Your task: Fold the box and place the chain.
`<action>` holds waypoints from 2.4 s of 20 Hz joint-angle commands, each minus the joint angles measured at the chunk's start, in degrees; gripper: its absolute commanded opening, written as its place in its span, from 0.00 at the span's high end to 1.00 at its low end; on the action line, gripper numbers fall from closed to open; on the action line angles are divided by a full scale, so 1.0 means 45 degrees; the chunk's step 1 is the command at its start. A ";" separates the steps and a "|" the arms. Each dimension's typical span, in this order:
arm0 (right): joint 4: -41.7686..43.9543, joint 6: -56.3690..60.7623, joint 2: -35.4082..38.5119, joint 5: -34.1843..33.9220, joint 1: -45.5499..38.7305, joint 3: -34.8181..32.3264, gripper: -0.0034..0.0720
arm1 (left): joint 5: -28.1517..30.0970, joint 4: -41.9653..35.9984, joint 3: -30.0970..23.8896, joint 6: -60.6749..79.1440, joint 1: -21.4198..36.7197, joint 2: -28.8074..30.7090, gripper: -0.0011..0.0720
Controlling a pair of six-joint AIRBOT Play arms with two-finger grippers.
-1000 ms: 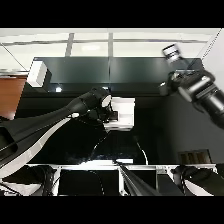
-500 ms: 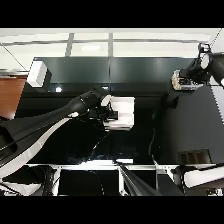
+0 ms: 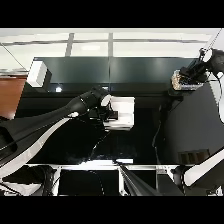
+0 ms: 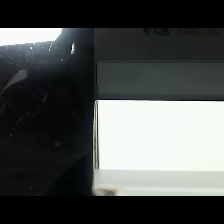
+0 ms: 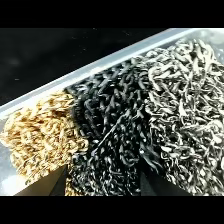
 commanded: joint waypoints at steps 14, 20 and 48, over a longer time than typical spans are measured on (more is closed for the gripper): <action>-0.0461 -0.1792 0.2079 0.1243 -0.0262 0.0612 0.94 | 0.0131 0.0005 0.0005 0.0010 0.0165 -0.0005 0.95; 0.1190 -0.2540 0.4430 0.0748 -0.0466 0.0612 0.94 | 0.0277 0.0005 0.0005 0.0010 0.0185 -0.0005 0.95; 0.8864 -0.5445 1.2575 0.3871 0.1957 -0.5688 0.94 | 0.0330 -0.0034 0.0005 0.0005 0.0185 -0.0005 0.95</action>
